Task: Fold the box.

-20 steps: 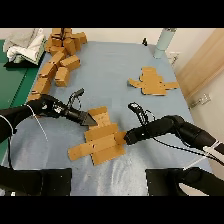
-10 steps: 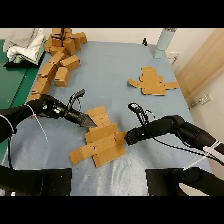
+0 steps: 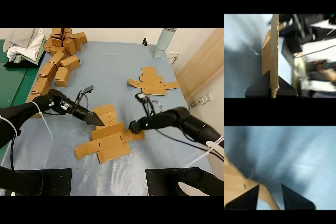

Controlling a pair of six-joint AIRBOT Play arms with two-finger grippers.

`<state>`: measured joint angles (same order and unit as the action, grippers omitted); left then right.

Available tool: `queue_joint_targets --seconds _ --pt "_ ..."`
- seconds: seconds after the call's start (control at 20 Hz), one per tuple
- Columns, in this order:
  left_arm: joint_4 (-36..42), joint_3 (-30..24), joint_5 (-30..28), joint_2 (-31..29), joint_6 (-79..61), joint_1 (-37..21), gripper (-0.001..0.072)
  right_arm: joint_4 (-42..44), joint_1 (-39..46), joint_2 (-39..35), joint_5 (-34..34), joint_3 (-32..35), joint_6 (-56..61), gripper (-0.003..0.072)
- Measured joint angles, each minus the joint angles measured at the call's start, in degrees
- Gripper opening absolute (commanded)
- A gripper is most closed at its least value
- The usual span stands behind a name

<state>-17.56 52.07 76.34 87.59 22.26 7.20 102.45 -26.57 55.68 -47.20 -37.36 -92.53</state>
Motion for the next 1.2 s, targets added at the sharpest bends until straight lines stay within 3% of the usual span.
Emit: queue_joint_targets --seconds 0.1,0.2,0.6,1.2 --pt "-1.73 2.23 -3.3 -0.81 -1.99 3.96 0.0008 -7.76 2.95 0.0 -2.95 -4.39 5.86 0.0514" --pt "-3.19 3.69 -7.21 -1.25 -4.57 7.23 0.0008 -12.66 5.73 0.0 -5.99 -8.31 10.01 0.0368" --pt "-1.46 5.2 -23.15 -5.14 -16.65 12.83 0.0008 -15.1 9.03 0.5 -8.31 -12.94 15.74 0.0363" --pt "-4.39 2.21 -26.23 -4.13 -22.58 17.25 0.0011 -13.94 9.35 1.95 -6.19 -12.98 17.07 0.0363"
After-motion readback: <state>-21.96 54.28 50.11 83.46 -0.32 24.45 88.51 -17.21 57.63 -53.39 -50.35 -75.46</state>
